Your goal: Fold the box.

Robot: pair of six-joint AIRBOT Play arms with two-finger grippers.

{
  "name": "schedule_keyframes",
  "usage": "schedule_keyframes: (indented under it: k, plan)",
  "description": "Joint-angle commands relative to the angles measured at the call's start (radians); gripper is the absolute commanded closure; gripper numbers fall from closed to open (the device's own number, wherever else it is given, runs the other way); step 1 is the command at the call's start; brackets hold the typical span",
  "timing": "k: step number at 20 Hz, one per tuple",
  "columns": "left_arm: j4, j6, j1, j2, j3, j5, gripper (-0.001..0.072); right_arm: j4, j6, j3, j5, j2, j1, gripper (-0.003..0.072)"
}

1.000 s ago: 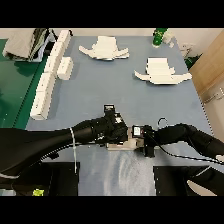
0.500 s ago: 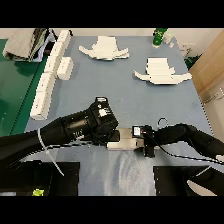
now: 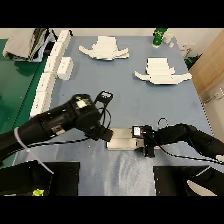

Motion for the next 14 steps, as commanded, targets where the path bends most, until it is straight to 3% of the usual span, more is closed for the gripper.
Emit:
schedule_keyframes:
  k: [1, 2, 3, 4, 6, 9, 14]
  plan:
    - [-0.211, 0.706, 0.191, 0.174, -0.168, 0.158, 0.0696, -0.002, 0.0, 0.001, 0.0, 0.001, 0.0, 0.0169]
    - [-0.291, 0.944, 0.255, 0.222, -0.233, 0.192, 0.0694, -0.002, 0.0, 0.001, 0.0, 0.001, 0.0, 0.0169]
    - [-0.356, 1.139, 0.312, 0.26, -0.297, 0.228, 0.0499, -0.002, 0.0, 0.001, 0.0, 0.001, 0.0, 0.0169]
    - [-0.412, 1.284, 0.364, 0.285, -0.361, 0.288, 0.0048, -0.002, 0.0, 0.001, 0.0, 0.001, 0.0, 0.0169]
    - [-0.524, 1.44, 0.433, 0.294, -0.46, 0.374, 0.0019, -0.002, 0.0, 0.001, 0.0, 0.001, 0.0, 0.0169]
    - [-0.702, 1.722, 0.447, 0.254, -0.56, 0.44, 0.002, -0.002, 0.0, 0.001, 0.0, 0.001, 0.0, 0.0169]
    - [-0.915, 2.083, 0.414, 0.134, -0.616, 0.605, 0.002, -0.002, 0.0, 0.001, 0.0, 0.001, 0.0, 0.0169]
